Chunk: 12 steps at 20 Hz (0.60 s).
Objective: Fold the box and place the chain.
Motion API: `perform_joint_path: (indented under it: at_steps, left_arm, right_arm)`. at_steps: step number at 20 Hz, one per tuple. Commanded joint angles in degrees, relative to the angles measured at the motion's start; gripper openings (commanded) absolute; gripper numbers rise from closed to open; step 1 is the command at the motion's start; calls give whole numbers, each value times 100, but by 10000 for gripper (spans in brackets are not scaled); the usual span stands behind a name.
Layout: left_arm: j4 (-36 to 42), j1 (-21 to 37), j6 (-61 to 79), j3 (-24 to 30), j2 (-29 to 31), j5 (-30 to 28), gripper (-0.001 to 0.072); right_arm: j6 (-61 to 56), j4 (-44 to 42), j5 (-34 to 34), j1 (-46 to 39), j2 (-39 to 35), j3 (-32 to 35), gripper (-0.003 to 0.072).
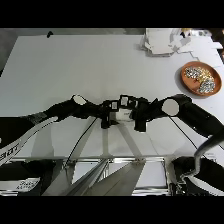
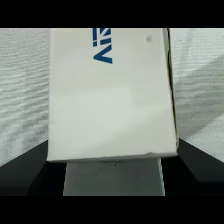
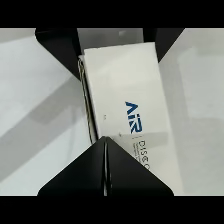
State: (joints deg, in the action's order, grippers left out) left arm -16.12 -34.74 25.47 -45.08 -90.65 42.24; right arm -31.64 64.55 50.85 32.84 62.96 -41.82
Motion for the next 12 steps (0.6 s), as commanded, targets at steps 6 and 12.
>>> perform_joint_path:
  at_steps: [6, 12]
  left_arm:
    - [2, 2, -4, 0, 2, 0, 70]
    - [2, 2, -4, 0, 2, 2, 70]
  right_arm:
    - [-4, -46, -402, -4, 4, 417, 17]
    - [0, -363, -358, -4, -173, 411, 17]
